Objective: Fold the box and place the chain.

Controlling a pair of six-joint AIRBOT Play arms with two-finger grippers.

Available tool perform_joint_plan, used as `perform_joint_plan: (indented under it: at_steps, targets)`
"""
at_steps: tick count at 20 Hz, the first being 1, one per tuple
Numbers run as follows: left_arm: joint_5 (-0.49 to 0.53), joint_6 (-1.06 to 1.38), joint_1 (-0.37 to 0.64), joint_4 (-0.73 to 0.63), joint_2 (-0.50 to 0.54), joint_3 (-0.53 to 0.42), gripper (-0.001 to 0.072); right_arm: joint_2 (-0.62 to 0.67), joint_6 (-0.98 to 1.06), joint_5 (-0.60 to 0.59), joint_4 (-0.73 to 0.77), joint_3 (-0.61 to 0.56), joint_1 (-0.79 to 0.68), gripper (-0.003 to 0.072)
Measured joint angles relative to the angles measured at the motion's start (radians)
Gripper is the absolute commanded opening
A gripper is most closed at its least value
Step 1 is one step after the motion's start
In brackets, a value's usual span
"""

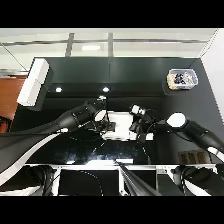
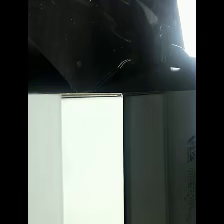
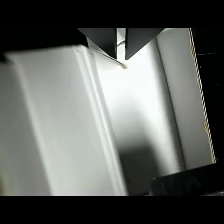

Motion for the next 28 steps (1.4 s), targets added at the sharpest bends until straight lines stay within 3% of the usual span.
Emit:
perform_joint_plan:
  at_steps: [1,6,11,14,21,28]
  targets:
    - [-0.002,0.001,0.000,0.000,0.000,0.000,0.0027,0.023,0.046,0.047,-0.024,0.008,-0.043,0.0014]
    - [-0.002,0.000,0.000,-0.001,0.000,0.000,0.0027,0.109,0.295,0.285,-0.084,0.042,-0.353,0.0016]
    - [-0.002,0.000,0.000,0.000,0.000,0.000,0.0027,0.119,0.586,0.345,-0.158,0.045,-0.710,0.0015]
    - [-0.001,0.000,0.000,0.000,0.000,0.000,0.0027,0.089,0.708,0.384,-0.177,0.012,-0.815,0.0016]
    - [0.000,0.000,0.000,0.002,0.000,0.000,0.0027,-0.080,0.779,0.471,-0.150,-0.069,-0.735,0.0016]
    - [0.000,0.000,0.000,0.002,0.000,0.000,0.0027,-0.237,0.661,0.447,0.103,-0.081,-0.542,0.0016]
